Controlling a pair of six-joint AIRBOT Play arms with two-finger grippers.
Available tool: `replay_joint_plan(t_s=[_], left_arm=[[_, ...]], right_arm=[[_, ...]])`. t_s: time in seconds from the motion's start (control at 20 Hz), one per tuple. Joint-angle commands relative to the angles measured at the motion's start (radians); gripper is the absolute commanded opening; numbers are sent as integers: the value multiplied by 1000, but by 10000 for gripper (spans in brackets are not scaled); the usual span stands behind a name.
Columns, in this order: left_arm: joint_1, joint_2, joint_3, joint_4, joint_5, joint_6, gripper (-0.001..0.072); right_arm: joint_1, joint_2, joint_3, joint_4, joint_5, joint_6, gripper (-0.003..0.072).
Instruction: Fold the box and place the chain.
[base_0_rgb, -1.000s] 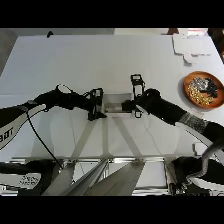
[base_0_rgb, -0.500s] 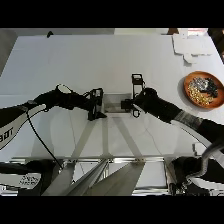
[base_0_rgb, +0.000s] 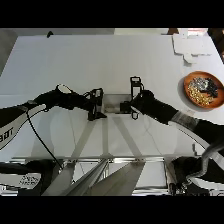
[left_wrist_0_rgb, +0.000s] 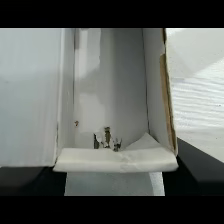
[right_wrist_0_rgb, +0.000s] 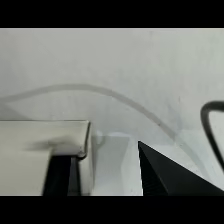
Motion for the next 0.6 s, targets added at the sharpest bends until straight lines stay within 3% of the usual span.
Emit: replay_joint_plan(t_s=[0.0, 0.2, 0.4, 0.55], left_arm=[[1, 0, 0, -1, 2, 0, 158], [0, 0, 0, 0, 2, 0, 158], [1, 0, 0, -1, 2, 0, 158], [1, 0, 0, 0, 2, 0, 158]], right_arm=[[0, 87, 1, 1, 77, -6, 453], [-6, 257, 1, -7, 185, -6, 452], [-127, 436, 1, 6, 288, -9, 452], [-256, 554, 1, -179, 455, -65, 455]])
